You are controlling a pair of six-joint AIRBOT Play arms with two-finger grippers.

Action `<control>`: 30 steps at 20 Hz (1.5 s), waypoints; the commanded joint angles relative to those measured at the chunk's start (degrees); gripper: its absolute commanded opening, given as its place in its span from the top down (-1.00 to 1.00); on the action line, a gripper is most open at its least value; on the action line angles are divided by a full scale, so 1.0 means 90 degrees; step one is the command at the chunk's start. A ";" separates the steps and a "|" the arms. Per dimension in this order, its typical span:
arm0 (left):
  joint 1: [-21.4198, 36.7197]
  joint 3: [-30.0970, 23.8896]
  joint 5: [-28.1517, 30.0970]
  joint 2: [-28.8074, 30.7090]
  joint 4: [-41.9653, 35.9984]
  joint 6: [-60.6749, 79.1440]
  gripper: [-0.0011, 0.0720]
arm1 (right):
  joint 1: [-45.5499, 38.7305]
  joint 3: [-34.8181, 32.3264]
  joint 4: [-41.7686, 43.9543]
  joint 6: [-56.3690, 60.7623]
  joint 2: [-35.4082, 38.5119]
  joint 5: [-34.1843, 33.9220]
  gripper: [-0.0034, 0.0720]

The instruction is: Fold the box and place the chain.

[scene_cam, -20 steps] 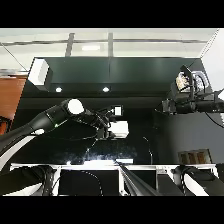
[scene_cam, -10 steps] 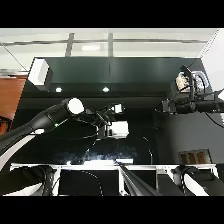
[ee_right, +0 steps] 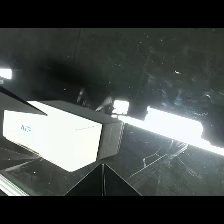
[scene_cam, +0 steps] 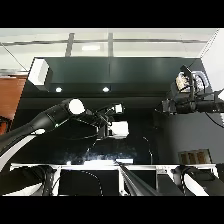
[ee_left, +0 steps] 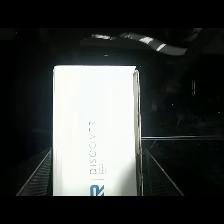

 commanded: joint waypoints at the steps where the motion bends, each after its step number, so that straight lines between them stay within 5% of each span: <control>1: -0.0078 0.0002 -0.0012 -0.0119 0.0017 -0.0005 -0.96 | -0.0002 -0.0002 0.0000 0.0002 0.0002 -0.0005 0.90; 17: -0.0369 -0.0032 0.0352 -0.0612 0.0442 0.0044 -0.92 | -0.0002 -0.0002 -0.0017 0.0002 0.0002 -0.0100 0.90; 18: -0.0396 -0.0032 0.0306 -0.0605 0.0605 0.0015 -0.74 | -0.0002 -0.0002 -0.0017 0.0002 0.0002 -0.0102 0.90; 20: -0.0420 -0.0032 0.0294 -0.0461 0.1134 -0.0566 0.00 | -0.0002 -0.0002 -0.0017 0.0005 0.0002 -0.0100 0.90; 22: -0.0282 -0.0032 0.0291 -0.0153 0.1807 -0.1268 0.07 | -0.0002 -0.0002 -0.0017 0.0032 0.0002 -0.0097 0.90; 25: 0.0520 -0.0032 0.0279 0.0430 0.3249 -0.2982 0.07 | -0.0002 -0.0002 -0.0017 0.0029 0.0002 -0.0097 0.90; 27: 0.1503 -0.0032 0.0197 0.0702 0.4136 -0.4112 0.07 | -0.0002 -0.0002 -0.0019 0.0029 0.0002 -0.0102 0.90; 30: 0.3429 -0.0032 0.0024 0.0780 0.4294 -0.4835 0.07 | -0.0002 -0.0002 -0.0019 0.0029 0.0002 -0.0107 0.90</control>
